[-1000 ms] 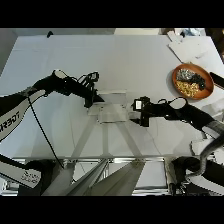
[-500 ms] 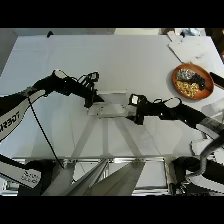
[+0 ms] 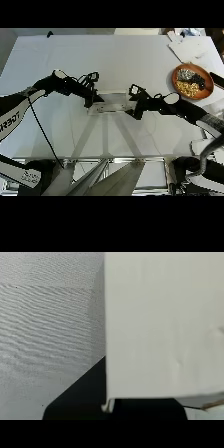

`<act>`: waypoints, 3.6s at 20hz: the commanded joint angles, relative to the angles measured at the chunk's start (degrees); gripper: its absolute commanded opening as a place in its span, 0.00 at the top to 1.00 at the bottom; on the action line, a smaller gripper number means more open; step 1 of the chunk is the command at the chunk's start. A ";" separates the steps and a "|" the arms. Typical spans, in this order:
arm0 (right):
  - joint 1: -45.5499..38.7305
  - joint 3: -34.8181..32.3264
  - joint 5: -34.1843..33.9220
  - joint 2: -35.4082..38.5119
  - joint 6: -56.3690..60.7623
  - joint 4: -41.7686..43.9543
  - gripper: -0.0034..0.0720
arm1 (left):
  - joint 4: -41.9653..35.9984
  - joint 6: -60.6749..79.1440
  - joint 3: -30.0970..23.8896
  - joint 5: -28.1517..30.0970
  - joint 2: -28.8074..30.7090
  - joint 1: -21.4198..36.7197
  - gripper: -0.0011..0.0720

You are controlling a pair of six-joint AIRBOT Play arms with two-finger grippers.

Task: Fold the box and place the chain.

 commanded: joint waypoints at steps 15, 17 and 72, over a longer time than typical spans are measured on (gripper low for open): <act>-4.63 11.65 11.98 -6.51 1.18 -7.02 0.04 | 0.00 0.00 -0.02 -0.02 0.00 -0.02 0.97; -4.79 12.09 14.93 -7.37 0.66 -7.04 0.04 | 0.00 0.00 -0.02 0.00 0.00 -0.02 0.97; -5.95 19.10 25.00 -23.69 -8.90 -0.31 0.04 | 0.00 0.02 -0.02 -0.02 0.00 -0.02 0.97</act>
